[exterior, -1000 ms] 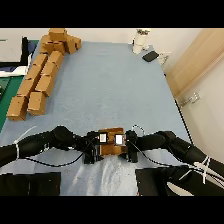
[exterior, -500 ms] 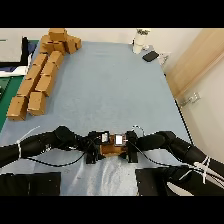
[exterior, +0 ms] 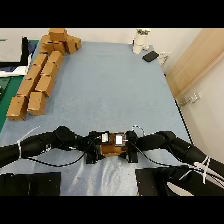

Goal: Fold the box.

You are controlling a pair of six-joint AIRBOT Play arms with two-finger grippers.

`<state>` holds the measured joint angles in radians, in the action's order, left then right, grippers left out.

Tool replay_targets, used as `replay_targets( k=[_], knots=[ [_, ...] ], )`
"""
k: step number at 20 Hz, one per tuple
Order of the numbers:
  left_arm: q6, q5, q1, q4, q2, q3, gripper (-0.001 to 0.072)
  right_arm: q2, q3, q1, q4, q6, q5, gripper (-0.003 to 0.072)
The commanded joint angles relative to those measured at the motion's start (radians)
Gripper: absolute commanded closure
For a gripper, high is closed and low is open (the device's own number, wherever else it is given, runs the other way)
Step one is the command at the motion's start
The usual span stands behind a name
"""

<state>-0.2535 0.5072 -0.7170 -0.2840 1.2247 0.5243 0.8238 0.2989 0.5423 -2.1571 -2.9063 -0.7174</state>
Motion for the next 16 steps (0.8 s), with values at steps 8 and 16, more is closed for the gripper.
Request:
replay_targets(
  k=[8, 16],
  knots=[
    [0.000, -0.002, 0.000, 0.000, 0.000, 0.000, 0.0199, 0.000, 0.001, 0.000, -0.001, 0.000, 0.002, 0.0085],
    [0.000, -0.002, 0.000, 0.000, 0.000, 0.000, 0.0199, 0.000, 0.001, 0.000, -0.035, 0.000, -0.001, 0.0085]
  ],
)
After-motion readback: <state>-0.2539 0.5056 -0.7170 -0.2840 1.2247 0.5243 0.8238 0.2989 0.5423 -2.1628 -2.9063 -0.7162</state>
